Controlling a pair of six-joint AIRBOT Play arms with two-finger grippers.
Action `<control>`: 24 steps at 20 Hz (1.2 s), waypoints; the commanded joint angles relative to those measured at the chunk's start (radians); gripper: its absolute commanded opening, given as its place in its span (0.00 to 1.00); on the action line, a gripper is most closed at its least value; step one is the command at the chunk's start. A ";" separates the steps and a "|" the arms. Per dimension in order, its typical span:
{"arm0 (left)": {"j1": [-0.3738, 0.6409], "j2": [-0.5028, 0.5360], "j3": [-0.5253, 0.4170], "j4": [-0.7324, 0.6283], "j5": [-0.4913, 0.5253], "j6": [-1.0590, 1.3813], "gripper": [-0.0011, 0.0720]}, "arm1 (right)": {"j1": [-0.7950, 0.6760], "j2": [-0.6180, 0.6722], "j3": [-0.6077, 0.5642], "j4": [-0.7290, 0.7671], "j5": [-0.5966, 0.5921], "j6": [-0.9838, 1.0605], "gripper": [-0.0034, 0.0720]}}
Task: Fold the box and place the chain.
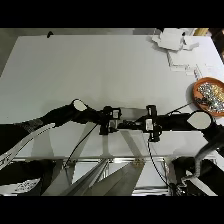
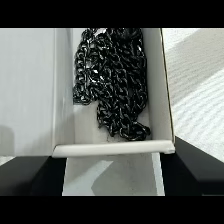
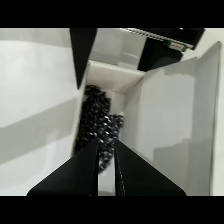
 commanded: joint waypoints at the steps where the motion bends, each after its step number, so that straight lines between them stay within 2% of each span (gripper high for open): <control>1: 0.001 0.000 0.000 0.000 0.000 0.000 0.36 | -0.080 0.016 0.046 -0.037 0.040 0.000 0.20; 4: 0.001 0.000 0.000 0.000 0.000 0.000 0.36 | -0.224 0.016 0.066 -0.045 0.107 -0.004 0.20; 7: 0.001 0.000 0.000 0.000 0.000 0.000 0.36 | -0.316 0.016 0.066 -0.162 0.099 -0.003 0.20; 10: 0.001 0.000 0.000 0.000 0.000 0.000 0.36 | -0.348 0.003 0.066 -0.284 0.084 0.001 0.20; 17: 0.001 0.000 0.000 0.000 0.000 0.000 0.36 | -0.349 -0.186 0.066 -0.318 0.068 -0.006 0.20; 18: 0.001 0.000 0.000 0.000 0.000 0.000 0.36 | -0.349 -0.211 0.066 -0.330 0.068 -0.008 0.24; 19: 0.001 0.000 0.000 0.000 0.000 0.000 0.36 | -0.349 -0.235 0.066 -0.340 0.068 -0.008 0.38; 20: 0.001 0.000 0.000 0.000 0.000 0.000 0.36 | -0.349 -0.255 0.066 -0.344 0.065 -0.008 0.42; 24: 0.001 0.000 0.000 0.000 0.000 0.000 0.36 | -0.349 -0.303 0.066 -0.344 0.059 -0.008 0.42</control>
